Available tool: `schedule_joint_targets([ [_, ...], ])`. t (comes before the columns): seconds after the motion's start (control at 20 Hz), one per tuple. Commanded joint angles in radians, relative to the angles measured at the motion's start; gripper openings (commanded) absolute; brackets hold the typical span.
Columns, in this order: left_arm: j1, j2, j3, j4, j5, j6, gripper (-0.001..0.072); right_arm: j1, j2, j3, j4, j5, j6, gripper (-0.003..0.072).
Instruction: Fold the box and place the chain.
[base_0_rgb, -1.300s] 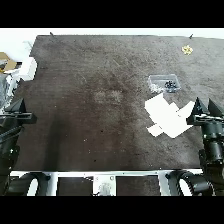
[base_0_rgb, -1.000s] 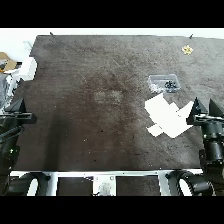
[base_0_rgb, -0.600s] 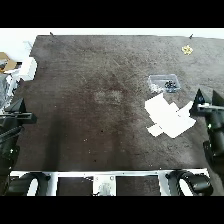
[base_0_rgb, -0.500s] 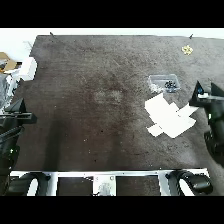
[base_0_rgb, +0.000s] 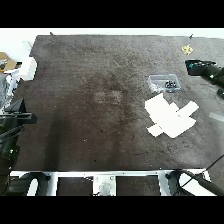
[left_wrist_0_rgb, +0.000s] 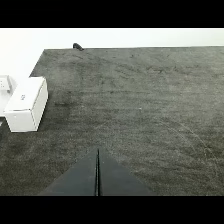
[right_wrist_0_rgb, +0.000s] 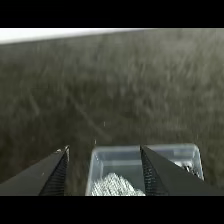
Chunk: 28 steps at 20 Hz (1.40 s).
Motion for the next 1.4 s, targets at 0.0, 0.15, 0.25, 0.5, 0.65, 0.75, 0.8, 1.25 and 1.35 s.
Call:
schedule_joint_targets([
  [0.0,0.001,0.0,0.0,0.0,0.001,0.0,0.0014,-0.172,-0.243,0.315,-0.487,0.486,0.382,0.0499],
  [0.15,0.001,0.0,0.0,0.0,0.001,0.0,0.0014,-0.19,-0.397,0.543,-0.727,0.681,0.387,0.0498],
  [0.25,0.001,0.0,0.0,0.0,0.0,0.0,0.0014,-0.19,-0.482,0.634,-0.787,0.725,0.388,0.0497],
  [0.5,0.001,0.0,0.0,0.0,0.0,0.0,0.0014,-0.189,-0.664,0.702,-0.874,0.833,0.3,0.0498],
  [0.65,0.001,0.0,0.0,0.0,0.0,0.0,0.0014,-0.189,-0.719,0.69,-0.874,0.898,0.264,0.0497],
  [0.75,0.001,0.0,0.0,0.0,0.0,0.0,0.0014,-0.19,-0.729,0.635,-0.869,0.921,0.206,0.0496],
  [0.8,0.001,0.0,0.0,0.0,0.0,0.0,0.0014,-0.19,-0.729,0.6,-0.857,0.927,0.164,0.044],
  [1.25,0.001,0.0,0.0,0.0,0.0,0.0,0.0014,-0.19,-0.806,0.544,-0.719,1.053,0.048,0.0283],
  [1.35,0.001,0.0,0.0,0.0,0.0,0.0,0.0014,-0.192,-0.812,0.544,-0.719,1.126,0.03,0.0054],
])
